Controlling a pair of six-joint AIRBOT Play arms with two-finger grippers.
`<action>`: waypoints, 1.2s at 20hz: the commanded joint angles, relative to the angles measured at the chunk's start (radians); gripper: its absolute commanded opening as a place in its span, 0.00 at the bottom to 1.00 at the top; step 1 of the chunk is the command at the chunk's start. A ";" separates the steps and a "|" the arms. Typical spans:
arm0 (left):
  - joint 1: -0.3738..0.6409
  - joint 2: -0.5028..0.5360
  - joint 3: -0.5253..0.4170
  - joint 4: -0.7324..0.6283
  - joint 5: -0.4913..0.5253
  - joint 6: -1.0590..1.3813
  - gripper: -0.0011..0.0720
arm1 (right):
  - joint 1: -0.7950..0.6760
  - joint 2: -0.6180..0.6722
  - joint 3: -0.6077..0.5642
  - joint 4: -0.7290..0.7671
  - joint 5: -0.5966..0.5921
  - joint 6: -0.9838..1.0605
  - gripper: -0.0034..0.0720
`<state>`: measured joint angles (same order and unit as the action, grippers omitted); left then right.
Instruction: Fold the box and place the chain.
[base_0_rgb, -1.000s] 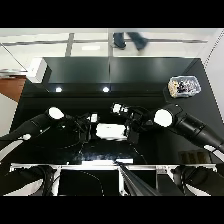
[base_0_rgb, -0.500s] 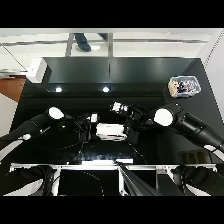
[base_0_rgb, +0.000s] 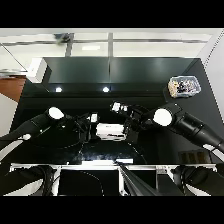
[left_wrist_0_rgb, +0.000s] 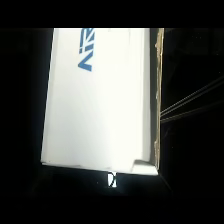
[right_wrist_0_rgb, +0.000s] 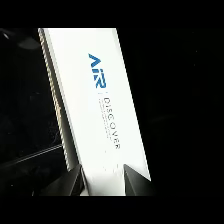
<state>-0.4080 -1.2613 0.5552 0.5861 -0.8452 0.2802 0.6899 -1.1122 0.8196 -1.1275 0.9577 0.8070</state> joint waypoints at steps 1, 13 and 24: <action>0.000 0.000 0.000 0.000 0.000 0.000 0.59 | 0.001 -0.003 0.000 0.000 -0.008 0.000 0.44; 0.000 0.000 0.000 0.000 0.000 0.000 0.59 | 0.030 -0.016 0.000 -0.008 -0.008 0.001 0.45; 0.000 -0.001 0.000 0.000 0.000 0.000 0.58 | 0.030 -0.016 0.000 -0.009 -0.008 0.001 0.63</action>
<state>-0.4080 -1.2613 0.5552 0.5865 -0.8455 0.2813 0.7185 -1.1286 0.8192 -1.1362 0.9493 0.8078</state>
